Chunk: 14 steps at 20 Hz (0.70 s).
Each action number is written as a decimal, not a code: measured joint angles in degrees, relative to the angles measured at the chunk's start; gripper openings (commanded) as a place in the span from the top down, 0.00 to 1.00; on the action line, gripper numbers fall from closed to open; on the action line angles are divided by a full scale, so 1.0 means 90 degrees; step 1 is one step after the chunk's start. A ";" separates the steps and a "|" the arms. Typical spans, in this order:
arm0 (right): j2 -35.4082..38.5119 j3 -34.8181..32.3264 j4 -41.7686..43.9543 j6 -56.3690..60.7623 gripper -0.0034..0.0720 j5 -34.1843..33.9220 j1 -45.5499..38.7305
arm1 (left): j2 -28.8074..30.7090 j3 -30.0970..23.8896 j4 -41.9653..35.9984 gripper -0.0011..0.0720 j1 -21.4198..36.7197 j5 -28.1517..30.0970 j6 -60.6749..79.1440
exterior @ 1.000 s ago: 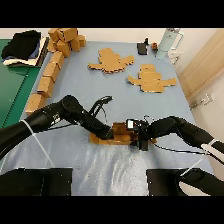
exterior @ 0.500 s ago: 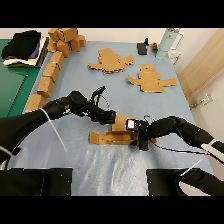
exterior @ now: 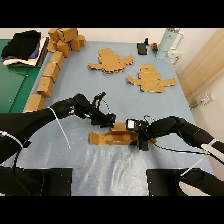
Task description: Fold the box.
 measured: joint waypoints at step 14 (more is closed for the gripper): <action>0.0000 0.0000 -0.0041 -0.0002 0.28 0.0000 0.0002 | 0.3053 -0.0695 0.0668 0.97 0.0012 -0.0690 0.0345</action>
